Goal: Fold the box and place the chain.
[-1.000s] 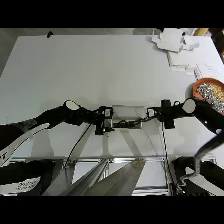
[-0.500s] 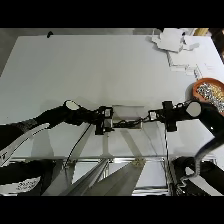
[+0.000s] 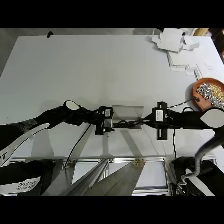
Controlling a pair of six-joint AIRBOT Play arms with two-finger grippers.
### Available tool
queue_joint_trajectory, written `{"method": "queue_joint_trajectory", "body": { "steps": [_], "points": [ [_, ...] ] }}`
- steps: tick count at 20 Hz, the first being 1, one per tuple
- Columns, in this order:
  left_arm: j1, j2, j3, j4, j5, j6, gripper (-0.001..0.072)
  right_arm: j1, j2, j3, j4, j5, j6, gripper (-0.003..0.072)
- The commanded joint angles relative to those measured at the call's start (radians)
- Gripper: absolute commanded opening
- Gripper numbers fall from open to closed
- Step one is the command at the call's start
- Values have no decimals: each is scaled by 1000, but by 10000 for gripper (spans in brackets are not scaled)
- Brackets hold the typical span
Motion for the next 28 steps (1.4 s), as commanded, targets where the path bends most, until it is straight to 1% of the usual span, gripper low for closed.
{"method": "queue_joint_trajectory", "body": {
  "steps": [1,4,6,9,10,12,14,16,18,20,21,23,24,25,28],
  "points": [
    [0,0,0,0,0,0,278,192,4,0,173,-211,2,20],
    [0,0,0,0,0,0,278,358,-47,0,173,-455,3,20],
    [0,0,0,0,0,0,278,411,-95,0,173,-544,7,20],
    [0,0,0,0,0,0,278,420,-179,0,169,-580,14,22],
    [0,0,0,0,0,0,278,420,-203,0,164,-592,13,45],
    [0,0,0,0,0,0,278,419,-216,0,135,-624,13,195],
    [0,0,0,0,0,0,278,411,-184,4,85,-616,14,197],
    [0,0,0,0,0,0,278,395,-127,5,35,-594,14,197],
    [0,0,0,0,0,0,278,352,-72,5,-59,-519,44,197],
    [0,0,0,0,0,0,278,282,-43,4,-216,-385,135,197],
    [0,0,0,0,0,0,278,238,-42,4,-311,-295,180,197],
    [0,0,0,0,0,0,278,152,-53,2,-465,-134,212,196],
    [0,0,0,0,0,0,278,111,-61,-2,-499,-92,211,197],
    [0,0,0,0,0,0,278,72,-72,-9,-508,-87,200,198],
    [0,0,0,0,0,0,278,29,-143,-22,-454,-97,85,200]
  ]
}}
